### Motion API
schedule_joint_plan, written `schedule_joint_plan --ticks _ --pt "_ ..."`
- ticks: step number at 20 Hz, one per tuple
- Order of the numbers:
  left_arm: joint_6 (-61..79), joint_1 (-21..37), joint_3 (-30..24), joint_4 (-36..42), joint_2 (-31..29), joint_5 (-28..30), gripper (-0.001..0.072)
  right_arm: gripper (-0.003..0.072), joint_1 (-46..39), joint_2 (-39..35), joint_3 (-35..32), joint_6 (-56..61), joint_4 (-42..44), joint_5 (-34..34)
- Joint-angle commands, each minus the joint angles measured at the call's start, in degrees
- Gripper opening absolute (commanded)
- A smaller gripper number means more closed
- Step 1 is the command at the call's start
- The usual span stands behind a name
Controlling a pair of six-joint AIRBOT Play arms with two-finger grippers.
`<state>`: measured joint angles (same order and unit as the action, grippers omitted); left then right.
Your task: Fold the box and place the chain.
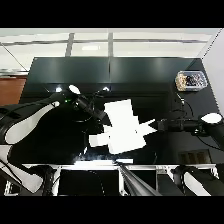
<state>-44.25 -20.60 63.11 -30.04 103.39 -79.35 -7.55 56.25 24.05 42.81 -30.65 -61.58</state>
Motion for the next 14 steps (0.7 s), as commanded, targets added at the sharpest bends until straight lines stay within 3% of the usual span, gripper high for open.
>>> schedule_joint_plan --ticks 1,4,5,6,7,8,12,14 --pt "6.91 0.31 1.09 -2.54 0.33 -2.54 0.0210 0.0023 0.07 -0.02 -0.02 0.04 -2.38 -0.39" --pt "9.05 0.46 1.09 -2.56 0.33 -3.39 0.0031 0.0023 0.07 -0.04 -0.02 0.02 -3.91 -0.61" --pt "9.66 0.46 1.09 -2.58 0.33 -3.43 0.0031 0.0028 0.07 -0.04 0.00 0.02 -3.91 -1.05" --pt "9.66 0.44 1.11 -2.54 0.31 -3.37 0.0030 0.0241 0.07 -0.04 0.00 0.02 -3.89 -1.46" --pt "9.64 0.44 1.11 -2.56 0.28 -3.43 0.0029 0.0599 0.07 -0.04 0.13 0.02 -3.96 -1.86" --pt "9.60 0.39 1.09 -2.58 0.15 -3.45 0.0027 0.0708 0.04 -0.04 0.72 -0.50 -4.42 -2.62" --pt "9.92 -0.90 0.85 -4.68 -4.39 -1.66 0.0025 0.0707 0.04 -0.04 9.46 -0.74 -11.06 -10.73" --pt "13.46 -2.03 -2.03 -4.15 -9.22 2.71 0.0025 0.0707 0.07 -0.07 14.71 -0.87 -8.26 -17.84"
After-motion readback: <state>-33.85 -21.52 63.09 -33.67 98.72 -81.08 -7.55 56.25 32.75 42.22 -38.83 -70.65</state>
